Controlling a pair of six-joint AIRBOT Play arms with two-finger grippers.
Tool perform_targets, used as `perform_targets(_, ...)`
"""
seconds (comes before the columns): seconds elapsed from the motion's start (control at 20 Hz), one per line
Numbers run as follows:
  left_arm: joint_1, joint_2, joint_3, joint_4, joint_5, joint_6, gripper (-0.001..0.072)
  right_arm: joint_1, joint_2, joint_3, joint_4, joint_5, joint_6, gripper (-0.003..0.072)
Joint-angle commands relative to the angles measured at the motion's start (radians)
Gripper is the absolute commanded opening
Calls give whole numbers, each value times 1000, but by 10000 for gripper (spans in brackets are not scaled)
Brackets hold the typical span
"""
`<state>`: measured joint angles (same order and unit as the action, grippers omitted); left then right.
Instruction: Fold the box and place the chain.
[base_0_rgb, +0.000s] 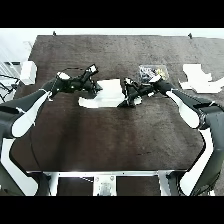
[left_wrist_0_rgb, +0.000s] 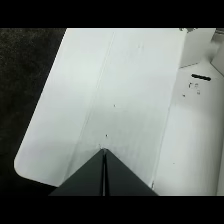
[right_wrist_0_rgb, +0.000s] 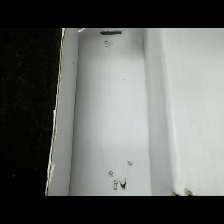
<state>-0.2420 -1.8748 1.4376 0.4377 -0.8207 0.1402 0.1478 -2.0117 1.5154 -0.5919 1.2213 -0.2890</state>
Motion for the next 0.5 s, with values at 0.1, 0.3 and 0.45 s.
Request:
perform_targets(0.1,16,1,78,10,-118,-3,18,0,0,0,0,0,0,578)
perform_targets(0.3,76,1,250,105,-385,-113,18,0,0,0,0,0,0,579)
perform_targets(0.45,98,1,373,290,-556,-240,18,0,0,0,0,0,0,578)
